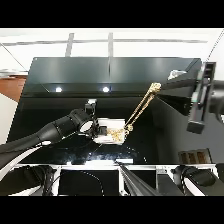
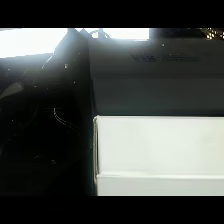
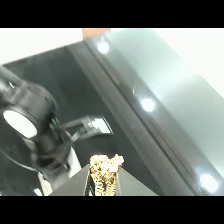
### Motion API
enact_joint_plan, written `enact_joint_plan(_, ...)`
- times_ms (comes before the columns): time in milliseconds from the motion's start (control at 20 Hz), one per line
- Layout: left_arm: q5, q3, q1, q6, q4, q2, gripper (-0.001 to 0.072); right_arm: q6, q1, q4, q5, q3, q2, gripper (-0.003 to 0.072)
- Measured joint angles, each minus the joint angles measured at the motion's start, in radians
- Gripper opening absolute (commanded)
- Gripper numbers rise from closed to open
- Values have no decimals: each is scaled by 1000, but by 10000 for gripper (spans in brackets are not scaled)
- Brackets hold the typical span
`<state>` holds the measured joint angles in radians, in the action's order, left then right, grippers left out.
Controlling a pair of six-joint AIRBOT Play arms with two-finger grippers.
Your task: Fold the box and place the chain.
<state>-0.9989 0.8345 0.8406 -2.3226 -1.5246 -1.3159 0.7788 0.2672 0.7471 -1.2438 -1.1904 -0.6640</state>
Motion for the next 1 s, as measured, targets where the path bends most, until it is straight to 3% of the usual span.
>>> enact_joint_plan(550, -1, 0, 0, 0, -1, 0, 31, 11, 84, -282, -26, -40, -85, 41)
enact_joint_plan(800, -1, 0, 0, 0, -1, 0, 30, 10, 151, -248, -26, -27, -170, 41)
enact_joint_plan(1000, -1, 0, 0, 0, -1, 0, 31, 26, 166, -190, -28, 58, -192, 41)
